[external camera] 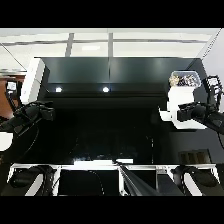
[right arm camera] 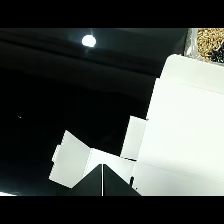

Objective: Fold the box and place the chain.

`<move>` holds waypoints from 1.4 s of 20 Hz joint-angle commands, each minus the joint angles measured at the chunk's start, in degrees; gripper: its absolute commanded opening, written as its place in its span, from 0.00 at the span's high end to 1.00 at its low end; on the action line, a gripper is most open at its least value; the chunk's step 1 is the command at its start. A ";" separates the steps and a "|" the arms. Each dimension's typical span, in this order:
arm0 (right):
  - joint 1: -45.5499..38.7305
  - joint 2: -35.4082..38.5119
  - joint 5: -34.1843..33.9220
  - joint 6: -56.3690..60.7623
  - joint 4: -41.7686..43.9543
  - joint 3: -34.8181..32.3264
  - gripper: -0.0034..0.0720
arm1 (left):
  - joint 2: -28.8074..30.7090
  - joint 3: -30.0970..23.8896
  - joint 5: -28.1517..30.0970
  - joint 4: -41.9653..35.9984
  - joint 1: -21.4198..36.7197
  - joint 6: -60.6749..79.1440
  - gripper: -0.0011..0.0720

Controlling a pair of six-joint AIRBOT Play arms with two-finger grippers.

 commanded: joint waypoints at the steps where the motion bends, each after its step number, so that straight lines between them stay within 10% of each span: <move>1: 0.02 0.04 0.02 0.02 0.02 -0.02 0.93 | 0.07 -0.02 0.02 0.02 -0.04 0.02 0.94; 14: 0.02 0.04 -0.87 0.02 1.53 -0.02 0.93 | 0.07 -0.02 0.02 0.02 -0.04 0.02 0.94; 20: 0.02 -1.51 -19.96 -0.37 16.96 -0.02 0.86 | -0.31 -0.15 7.43 -0.26 -0.09 -0.28 0.94; 21: -0.11 -3.21 -23.15 -0.35 16.50 -0.02 0.31 | -0.92 -0.13 9.60 -0.74 -0.09 -0.46 0.84; 22: -0.11 -5.70 -25.68 -0.26 16.59 -0.02 0.00 | -1.60 -0.13 11.30 -2.14 -0.20 -0.44 0.39; 23: -0.24 -8.28 -27.15 -0.26 16.46 0.00 0.00 | -2.43 -0.13 12.85 -3.15 -0.59 -0.44 0.02; 28: -20.92 -23.80 -19.85 5.53 12.87 10.49 0.00 | -5.31 -0.09 13.20 -3.15 -3.13 -0.42 0.01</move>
